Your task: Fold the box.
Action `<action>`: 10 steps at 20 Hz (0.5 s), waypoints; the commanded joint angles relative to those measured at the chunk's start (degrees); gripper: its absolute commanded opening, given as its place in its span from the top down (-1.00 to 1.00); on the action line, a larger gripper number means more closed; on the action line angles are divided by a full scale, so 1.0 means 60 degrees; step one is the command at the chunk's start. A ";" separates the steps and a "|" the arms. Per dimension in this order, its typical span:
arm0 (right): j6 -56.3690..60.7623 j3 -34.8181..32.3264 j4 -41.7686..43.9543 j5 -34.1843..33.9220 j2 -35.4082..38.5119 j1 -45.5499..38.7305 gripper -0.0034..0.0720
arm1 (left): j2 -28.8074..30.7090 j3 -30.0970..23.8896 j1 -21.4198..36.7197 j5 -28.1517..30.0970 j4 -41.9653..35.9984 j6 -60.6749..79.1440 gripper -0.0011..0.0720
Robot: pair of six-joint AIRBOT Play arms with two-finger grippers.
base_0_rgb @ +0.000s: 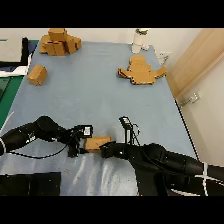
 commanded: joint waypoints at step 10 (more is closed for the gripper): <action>0.0004 0.0525 -0.0605 -0.1209 0.0557 -0.0040 0.91 | 0.0004 0.0000 0.0004 -0.0004 0.0004 0.0004 -0.15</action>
